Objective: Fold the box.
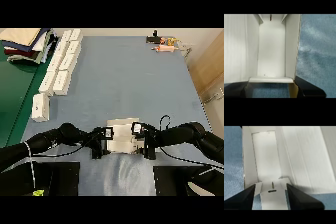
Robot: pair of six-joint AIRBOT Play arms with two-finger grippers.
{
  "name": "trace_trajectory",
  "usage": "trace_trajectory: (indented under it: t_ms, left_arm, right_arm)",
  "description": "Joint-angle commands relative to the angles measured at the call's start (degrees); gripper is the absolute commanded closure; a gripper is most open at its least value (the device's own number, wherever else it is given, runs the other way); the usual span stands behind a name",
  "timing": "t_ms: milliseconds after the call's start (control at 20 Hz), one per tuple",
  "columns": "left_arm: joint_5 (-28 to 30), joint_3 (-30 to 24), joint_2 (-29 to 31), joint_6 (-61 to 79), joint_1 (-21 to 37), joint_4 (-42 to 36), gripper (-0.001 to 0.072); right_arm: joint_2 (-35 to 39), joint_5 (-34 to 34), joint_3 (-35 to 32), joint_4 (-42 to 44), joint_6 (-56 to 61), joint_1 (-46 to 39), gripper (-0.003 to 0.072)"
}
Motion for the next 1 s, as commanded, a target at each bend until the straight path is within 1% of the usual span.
trace_trajectory:
  t_ms: [0,250,350,400,450,500,550,650,750,850,950]
  left_arm:
    - [-0.04,0.04,0.0,-0.09,0.02,-0.02,0.0282]
    - [-0.04,0.04,0.0,-0.09,0.02,0.0,0.0282]
    - [-0.04,0.04,0.0,-0.09,0.0,0.0,0.0282]
    - [-0.04,0.04,0.0,-0.09,0.02,-0.02,0.0282]
    - [-0.04,0.04,0.0,-0.09,0.02,-0.02,0.0282]
    - [-0.04,0.04,0.0,-0.09,0.0,-0.02,0.0283]
    - [-0.04,0.04,0.0,-0.09,0.02,0.0,0.0283]
    - [-0.04,0.04,0.0,-0.09,0.02,-0.02,0.0283]
    - [-0.04,0.04,0.0,-0.09,0.02,0.0,0.0283]
    - [-0.04,0.04,0.0,-0.09,0.02,0.0,0.0283]
    - [-0.04,0.04,0.0,-0.09,0.02,0.0,0.0282]
  right_arm:
    - [-1.4,0.2,0.04,0.55,-1.77,0.0,0.0022]
    - [-1.44,0.17,0.04,0.24,-1.99,-0.02,0.0022]
    - [-1.42,-0.11,0.04,-0.13,-1.86,-0.02,0.0039]
    - [-1.31,-0.46,0.07,-0.22,-1.11,-0.02,0.0212]
    - [-1.2,-1.6,0.46,-0.74,0.9,-0.02,0.0499]
    - [-1.09,-2.95,1.2,-2.32,4.94,-0.02,0.0631]
    - [-0.98,-3.91,2.01,-4.7,10.01,-0.02,0.0683]
    - [-0.96,-6.4,3.82,-11.76,20.33,-0.04,0.0683]
    - [-0.96,-10.8,6.29,-20.0,30.29,-0.07,0.0683]
    - [-0.96,-17.59,9.27,-26.95,38.32,-0.07,0.0682]
    - [-0.81,-23.56,11.39,-31.87,43.39,-0.15,0.0682]
